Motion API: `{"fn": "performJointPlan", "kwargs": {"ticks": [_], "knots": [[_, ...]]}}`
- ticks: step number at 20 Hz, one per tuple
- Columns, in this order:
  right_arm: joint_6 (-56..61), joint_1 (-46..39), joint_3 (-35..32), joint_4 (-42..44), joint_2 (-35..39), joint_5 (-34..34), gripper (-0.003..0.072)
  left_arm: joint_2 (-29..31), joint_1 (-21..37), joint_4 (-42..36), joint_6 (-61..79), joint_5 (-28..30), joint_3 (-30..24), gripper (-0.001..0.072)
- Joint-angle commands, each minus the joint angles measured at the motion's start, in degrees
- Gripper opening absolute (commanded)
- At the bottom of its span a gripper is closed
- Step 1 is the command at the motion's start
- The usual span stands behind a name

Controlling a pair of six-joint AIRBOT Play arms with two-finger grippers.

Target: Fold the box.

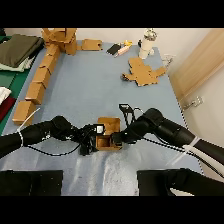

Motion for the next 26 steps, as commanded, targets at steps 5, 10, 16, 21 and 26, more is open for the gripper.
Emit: {"fn": "performJointPlan", "kwargs": {"ticks": [5,10,16,21,26], "knots": [[20.1,6.1,10.3,-6.5,-12.8,-10.5,0.04,0.0,0.0,0.0,0.0,0.0,0.0,0.0597],[21.9,6.5,11.0,-5.6,-17.8,-12.1,0.0334,0.0,0.0,0.0,0.0,0.0,0.0,0.0597],[22.0,6.8,11.7,-5.6,-18.2,-12.2,0.012,0.0,0.0,0.0,0.0,0.0,0.0,0.0597],[21.8,6.8,11.7,-5.6,-18.2,-12.2,0.0006,0.0,0.0,0.0,0.0,0.0,0.0,0.0598],[21.2,6.8,11.7,-6.3,-18.1,-12.0,0.0219,0.0,0.0,0.0,0.0,0.0,0.0,0.0597]]}}
